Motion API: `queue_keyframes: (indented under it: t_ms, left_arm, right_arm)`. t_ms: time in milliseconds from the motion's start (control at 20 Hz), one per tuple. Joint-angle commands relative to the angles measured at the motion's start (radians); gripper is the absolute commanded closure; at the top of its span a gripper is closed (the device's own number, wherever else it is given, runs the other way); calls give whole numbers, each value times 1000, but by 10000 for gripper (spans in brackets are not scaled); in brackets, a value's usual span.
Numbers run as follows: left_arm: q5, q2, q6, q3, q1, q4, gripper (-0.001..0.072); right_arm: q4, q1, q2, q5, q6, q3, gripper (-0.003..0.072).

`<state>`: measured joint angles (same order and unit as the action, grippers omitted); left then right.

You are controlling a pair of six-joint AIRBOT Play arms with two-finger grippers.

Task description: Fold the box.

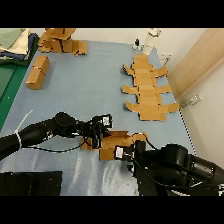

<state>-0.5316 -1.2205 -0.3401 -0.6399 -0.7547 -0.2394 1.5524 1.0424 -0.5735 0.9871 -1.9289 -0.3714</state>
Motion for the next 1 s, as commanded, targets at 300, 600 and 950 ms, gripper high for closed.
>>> queue_keyframes:
  t_ms: [300, 600, 950]
  left_arm:
    - [0, 0, 0, -1, 0, 0, 697]
    - [0, 0, 0, -1, 1, 0, 697]
    - [0, 0, 0, -1, 0, 0, 697]
  right_arm:
    - [-229, 31, -212, -220, -48, 13, 138]
    - [-261, 31, -125, -219, 12, -4, 138]
    - [-303, 29, -68, -186, 311, -4, 138]
